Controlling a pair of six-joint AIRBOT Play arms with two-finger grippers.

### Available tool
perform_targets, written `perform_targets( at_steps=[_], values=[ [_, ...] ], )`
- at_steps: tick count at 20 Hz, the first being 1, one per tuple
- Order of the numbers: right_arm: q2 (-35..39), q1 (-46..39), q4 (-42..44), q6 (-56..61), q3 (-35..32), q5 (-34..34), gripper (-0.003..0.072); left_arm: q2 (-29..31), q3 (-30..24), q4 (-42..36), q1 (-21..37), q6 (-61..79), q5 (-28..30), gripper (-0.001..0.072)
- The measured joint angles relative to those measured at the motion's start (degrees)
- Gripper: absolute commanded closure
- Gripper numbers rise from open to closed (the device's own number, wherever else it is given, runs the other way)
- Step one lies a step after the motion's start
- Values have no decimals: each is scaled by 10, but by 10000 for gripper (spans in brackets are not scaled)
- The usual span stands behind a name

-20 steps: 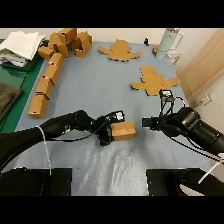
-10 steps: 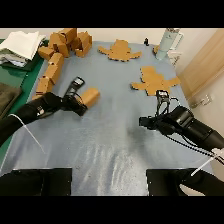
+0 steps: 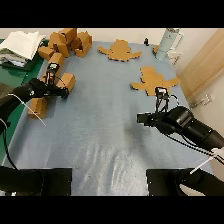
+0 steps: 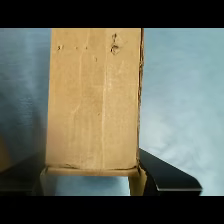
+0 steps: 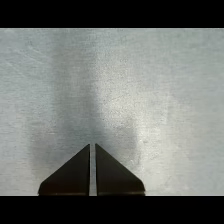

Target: Fold the box.

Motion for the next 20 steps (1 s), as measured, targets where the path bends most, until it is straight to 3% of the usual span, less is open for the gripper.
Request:
perform_targets(
  at_steps=[7, 20],
  values=[
    [0, 0, 0, 0, 0, 8, 633, -68, 72, 16, 20, -31, -13, 274],
    [0, 0, 0, 0, 0, 9, 633, -78, 84, 16, 22, -35, 14, 274]
  ],
)
